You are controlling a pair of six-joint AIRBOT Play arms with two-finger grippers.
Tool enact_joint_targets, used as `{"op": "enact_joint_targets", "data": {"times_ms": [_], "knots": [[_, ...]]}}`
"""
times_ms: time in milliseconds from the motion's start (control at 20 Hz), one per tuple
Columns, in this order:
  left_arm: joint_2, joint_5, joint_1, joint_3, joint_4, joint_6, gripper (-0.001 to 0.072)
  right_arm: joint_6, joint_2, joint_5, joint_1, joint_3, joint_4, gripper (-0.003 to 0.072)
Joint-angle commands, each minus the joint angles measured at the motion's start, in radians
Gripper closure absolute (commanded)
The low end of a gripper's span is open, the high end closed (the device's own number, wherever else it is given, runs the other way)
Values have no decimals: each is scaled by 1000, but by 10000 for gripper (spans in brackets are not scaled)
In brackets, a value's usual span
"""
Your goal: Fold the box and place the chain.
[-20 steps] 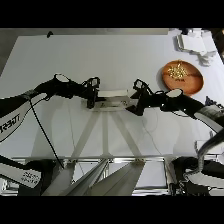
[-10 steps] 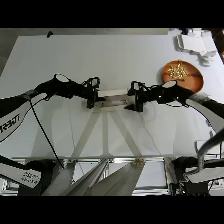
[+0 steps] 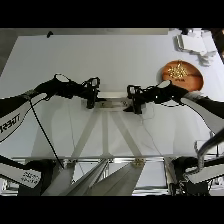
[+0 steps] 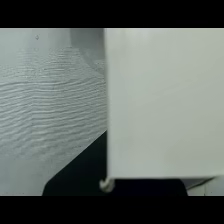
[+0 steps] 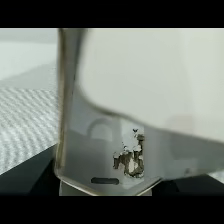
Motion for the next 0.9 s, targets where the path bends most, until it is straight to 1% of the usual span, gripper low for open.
{"op": "enact_joint_targets", "data": {"times_ms": [0,50,850], "knots": [[-1,3,0,0,-3,-1,701,0,-2,3,8,2,-22,261],[-1,3,0,0,-3,-1,701,0,-2,3,8,2,-22,272],[-1,3,0,0,-3,-1,701,0,-2,5,8,2,-21,272]]}}
